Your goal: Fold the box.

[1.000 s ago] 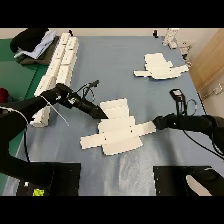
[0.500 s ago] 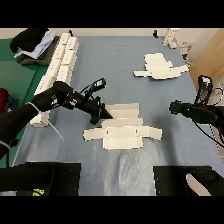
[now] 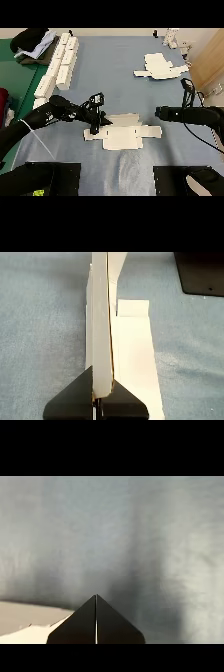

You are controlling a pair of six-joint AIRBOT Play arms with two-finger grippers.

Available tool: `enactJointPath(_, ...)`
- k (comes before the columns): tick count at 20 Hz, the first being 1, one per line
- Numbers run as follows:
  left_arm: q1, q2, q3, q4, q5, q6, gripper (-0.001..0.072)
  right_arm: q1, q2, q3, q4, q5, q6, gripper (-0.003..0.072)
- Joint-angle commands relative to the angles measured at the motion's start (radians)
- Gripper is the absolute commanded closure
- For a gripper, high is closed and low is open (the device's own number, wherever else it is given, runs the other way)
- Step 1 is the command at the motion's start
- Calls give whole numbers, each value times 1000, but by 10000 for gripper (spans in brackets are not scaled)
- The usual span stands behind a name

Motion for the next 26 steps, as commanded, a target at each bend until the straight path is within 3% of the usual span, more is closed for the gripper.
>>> enactJointPath(1, -8, 8, -12, -6, 17, 31, 694, 59, 2, -28, 57, -55, -6, 684)
enactJointPath(7, -8, -30, -12, -6, -3, -10, 693, 64, 1, -146, 63, -62, 27, 684)
enactJointPath(11, -8, -32, -4, 3, -8, -65, 694, 64, 1, -156, 61, -48, 27, 684)
enactJointPath(16, -6, -43, 35, 32, -83, -124, 694, 64, 1, -156, 61, -29, 27, 684)
enactJointPath(19, 13, -85, 89, 82, -185, -189, 695, 64, 2, -155, 61, -26, 27, 684)
enactJointPath(26, 69, -223, 228, 101, -299, -239, 695, 64, 3, -155, 61, 11, 26, 684)
